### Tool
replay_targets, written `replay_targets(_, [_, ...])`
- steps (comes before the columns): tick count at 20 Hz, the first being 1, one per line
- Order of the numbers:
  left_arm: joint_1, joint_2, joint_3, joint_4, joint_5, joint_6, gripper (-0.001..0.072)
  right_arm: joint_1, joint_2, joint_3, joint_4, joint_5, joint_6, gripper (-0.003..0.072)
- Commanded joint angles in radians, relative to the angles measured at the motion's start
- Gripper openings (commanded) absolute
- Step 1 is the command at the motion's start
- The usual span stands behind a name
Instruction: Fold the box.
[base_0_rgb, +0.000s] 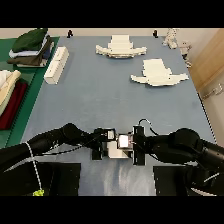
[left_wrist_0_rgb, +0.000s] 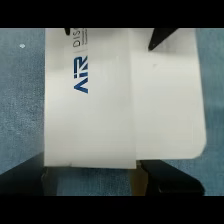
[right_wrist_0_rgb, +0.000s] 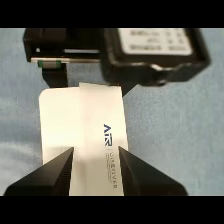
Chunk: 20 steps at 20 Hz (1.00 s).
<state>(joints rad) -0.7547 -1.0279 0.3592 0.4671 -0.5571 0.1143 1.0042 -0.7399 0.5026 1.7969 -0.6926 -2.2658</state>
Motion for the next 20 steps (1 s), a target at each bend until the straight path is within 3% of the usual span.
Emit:
replay_targets(1, [0.0, 0.001, 0.0, 0.0, -0.001, 0.0, 0.0439, 0.011, -0.023, -0.022, -0.029, 0.054, -0.119, 0.0445])
replay_targets(2, [0.0, 0.001, 0.0, 0.0, -0.001, 0.0, 0.0439, 0.011, -0.035, -0.022, -0.029, 0.081, -0.147, 0.0445])
replay_targets(4, [0.0, 0.001, 0.0, 0.0, -0.001, 0.0, 0.0439, 0.012, -0.044, -0.022, -0.029, 0.13, -0.163, 0.0654])
replay_targets(12, [0.0, 0.001, 0.0, 0.0, -0.001, 0.0, 0.0438, 0.012, -0.045, -0.023, 0.033, 0.072, -0.163, 0.0654])
replay_targets(20, [0.0, 0.001, 0.0, 0.0, -0.001, 0.0, 0.0439, 0.012, -0.05, -0.055, -0.041, 0.147, -0.163, 0.0644])
